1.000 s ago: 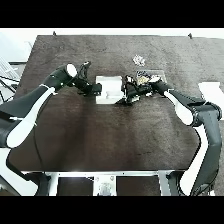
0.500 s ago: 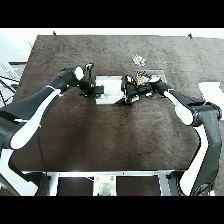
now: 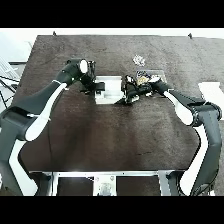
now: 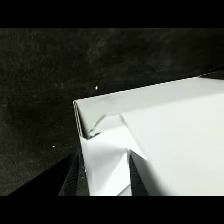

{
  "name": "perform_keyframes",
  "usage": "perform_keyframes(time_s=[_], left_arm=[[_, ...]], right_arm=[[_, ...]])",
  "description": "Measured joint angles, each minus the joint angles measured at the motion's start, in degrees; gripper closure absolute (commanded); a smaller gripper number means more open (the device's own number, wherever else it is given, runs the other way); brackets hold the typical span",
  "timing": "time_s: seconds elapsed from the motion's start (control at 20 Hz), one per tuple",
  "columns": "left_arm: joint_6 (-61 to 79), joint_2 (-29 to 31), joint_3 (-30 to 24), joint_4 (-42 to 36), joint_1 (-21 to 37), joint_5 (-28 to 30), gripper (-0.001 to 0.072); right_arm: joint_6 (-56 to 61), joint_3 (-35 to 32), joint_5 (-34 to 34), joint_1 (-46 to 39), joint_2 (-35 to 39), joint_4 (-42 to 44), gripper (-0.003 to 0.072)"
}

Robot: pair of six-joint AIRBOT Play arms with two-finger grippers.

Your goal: Fold the box and place the chain.

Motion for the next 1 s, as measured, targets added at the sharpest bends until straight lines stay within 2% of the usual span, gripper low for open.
perform_keyframes(time_s=[0.2, 0.35, 0.95, 1.0], left_arm=[[-1.9, -4.2, 6.4, 2.1, -1.2, -4.7, 0.0343], [-3.0, -6.2, 9.0, 3.0, -1.6, -7.1, 0.0343], [-4.0, -8.2, 10.7, 9.5, -2.6, -11.0, 0.0344], [-3.8, -8.2, 10.7, 10.3, -2.9, -11.0, 0.0377]], right_arm=[[0.0, 0.0, 0.0, 0.0, 0.0, 0.0, 0.0098], [0.0, 0.0, 0.0, 0.0, 0.0, 0.0, 0.0098], [0.0, 0.0, 0.0, 0.0, 0.0, 0.0, 0.0098], [0.0, 0.0, 0.0, 0.0, 0.0, 0.0, 0.0098]])
